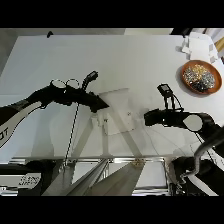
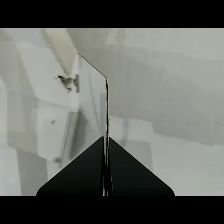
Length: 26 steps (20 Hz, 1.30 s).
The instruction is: Fold the box and place the chain.
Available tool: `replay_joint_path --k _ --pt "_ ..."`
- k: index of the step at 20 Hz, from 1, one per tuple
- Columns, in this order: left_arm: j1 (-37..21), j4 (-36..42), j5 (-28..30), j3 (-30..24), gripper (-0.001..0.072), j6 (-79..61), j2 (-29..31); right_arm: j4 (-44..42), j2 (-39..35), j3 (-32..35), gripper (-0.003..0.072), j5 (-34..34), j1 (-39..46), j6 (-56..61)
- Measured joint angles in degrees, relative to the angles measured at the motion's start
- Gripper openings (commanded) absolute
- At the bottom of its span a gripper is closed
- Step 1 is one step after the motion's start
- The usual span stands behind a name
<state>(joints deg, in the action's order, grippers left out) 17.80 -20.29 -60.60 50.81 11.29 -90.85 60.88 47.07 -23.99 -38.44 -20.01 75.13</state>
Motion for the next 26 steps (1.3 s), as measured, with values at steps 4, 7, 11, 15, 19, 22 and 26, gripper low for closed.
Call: replay_joint_path --k 4,7,11,15,19,22,26 --pt "0.44 1.73 0.5 0.0 0.0004 -5.44 0.33 -0.48 0.0 0.0 0.0328 -0.7 0.0 0.0" --pt "1.92 2.54 0.35 0.0 0.0003 -11.13 1.16 -1.7 -0.33 -0.5 0.034 -2.73 0.0 -0.04" --pt "5.62 0.42 -0.87 1.4 0.0003 -16.55 1.68 -1.25 -4.28 -2.51 0.0336 -8.26 0.0 -0.11" --pt "9.55 -4.28 -0.66 4.68 0.0126 -18.23 1.81 3.74 -12.41 -4.07 0.0335 -14.99 0.0 -0.11" --pt "11.96 -3.15 5.6 5.9 0.0003 -20.17 1.75 8.57 -18.8 -4.48 0.0335 -20.74 0.0 -0.04" --pt "13.38 -2.47 7.87 6.23 0.0003 -23.28 1.36 10.21 -20.5 -4.55 0.0335 -22.56 0.0 0.04" --pt "14.27 -2.08 8.68 6.32 0.0003 -25.14 -0.44 10.99 -21.24 -4.55 0.0335 -23.21 0.0 0.07"
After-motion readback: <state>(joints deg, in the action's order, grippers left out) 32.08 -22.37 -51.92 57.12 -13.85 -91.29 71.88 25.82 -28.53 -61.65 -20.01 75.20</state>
